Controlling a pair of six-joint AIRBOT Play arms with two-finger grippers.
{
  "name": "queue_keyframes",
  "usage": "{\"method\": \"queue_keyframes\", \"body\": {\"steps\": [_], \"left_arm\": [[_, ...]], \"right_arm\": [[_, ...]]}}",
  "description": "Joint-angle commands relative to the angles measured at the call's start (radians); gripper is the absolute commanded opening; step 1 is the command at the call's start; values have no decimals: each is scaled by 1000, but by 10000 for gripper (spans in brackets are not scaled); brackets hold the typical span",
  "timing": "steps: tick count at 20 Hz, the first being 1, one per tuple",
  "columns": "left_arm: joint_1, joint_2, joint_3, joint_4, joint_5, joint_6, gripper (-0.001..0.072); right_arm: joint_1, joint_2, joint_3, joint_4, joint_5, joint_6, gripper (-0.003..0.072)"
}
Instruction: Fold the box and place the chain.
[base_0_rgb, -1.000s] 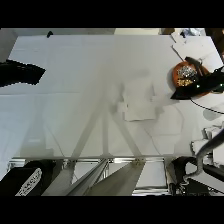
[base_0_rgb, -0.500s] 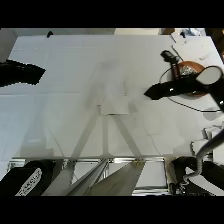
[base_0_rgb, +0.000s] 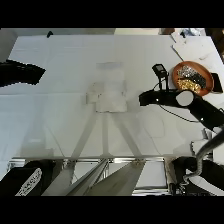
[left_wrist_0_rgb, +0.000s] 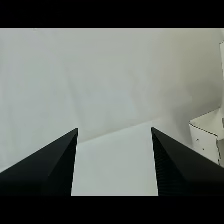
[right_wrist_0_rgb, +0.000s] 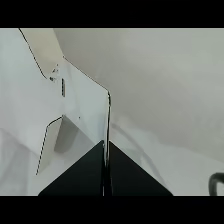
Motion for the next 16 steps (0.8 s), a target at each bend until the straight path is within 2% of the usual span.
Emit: {"method": "queue_keyframes", "body": {"steps": [1,9,16], "left_arm": [[1,0,0,0,0,0,498],[1,0,0,0,0,0,498],[1,0,0,0,0,0,498]], "right_arm": [[5,-26,-59,0,-107,-29,9],[55,-95,-58,67,-209,-33,8],[66,-94,-58,76,-201,4,9]]}}
